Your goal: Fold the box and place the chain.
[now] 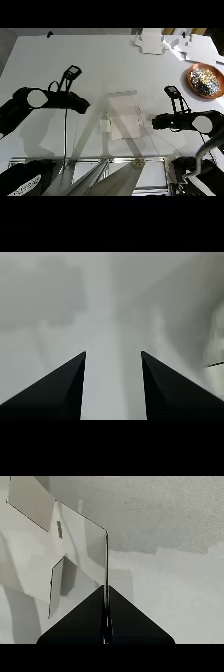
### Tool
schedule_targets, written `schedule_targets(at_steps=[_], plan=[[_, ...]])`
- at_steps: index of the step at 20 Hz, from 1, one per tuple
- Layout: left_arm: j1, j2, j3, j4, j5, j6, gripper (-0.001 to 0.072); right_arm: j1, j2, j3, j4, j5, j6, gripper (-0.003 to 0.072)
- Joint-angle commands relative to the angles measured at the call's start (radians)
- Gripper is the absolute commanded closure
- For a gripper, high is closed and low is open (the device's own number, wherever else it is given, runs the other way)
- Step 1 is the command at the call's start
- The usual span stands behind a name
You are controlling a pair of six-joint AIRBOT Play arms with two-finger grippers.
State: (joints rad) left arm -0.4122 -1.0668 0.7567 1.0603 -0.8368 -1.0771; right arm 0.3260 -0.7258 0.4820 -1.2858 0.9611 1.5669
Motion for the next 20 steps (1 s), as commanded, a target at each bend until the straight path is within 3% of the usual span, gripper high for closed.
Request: schedule_targets(at_steps=[1,3,5,8,13,15,20], plan=[[-0.001,-0.113,0.0,-0.55,0.021,0.609,0.0314,0.001,0.0,0.0,0.0,0.0,-0.001,0.0674],[0.0,-0.209,0.02,-0.644,-0.037,0.696,0.0309,0.001,0.0,0.0,0.001,0.0,-0.001,0.0674],[0.0,-0.312,0.076,-0.64,-0.124,0.691,0.0128,0.001,0.0,0.0,0.001,0.0,-0.001,0.0674],[0.0,-0.435,0.164,-0.64,-0.174,0.691,0.0128,0.001,0.0,0.0,0.007,0.002,-0.001,0.0674],[-0.003,-0.541,0.236,-0.645,-0.302,0.712,0.0142,0.001,0.0,0.0,0.007,0.013,-0.001,0.0674],[-0.01,-0.562,0.237,-0.657,-0.357,0.745,0.0237,0.001,0.0,0.0,0.007,0.013,-0.001,0.0674],[-0.024,-0.565,0.237,-0.632,-0.363,0.768,0.049,0.001,0.0,0.0,0.007,0.012,-0.001,0.0674]])
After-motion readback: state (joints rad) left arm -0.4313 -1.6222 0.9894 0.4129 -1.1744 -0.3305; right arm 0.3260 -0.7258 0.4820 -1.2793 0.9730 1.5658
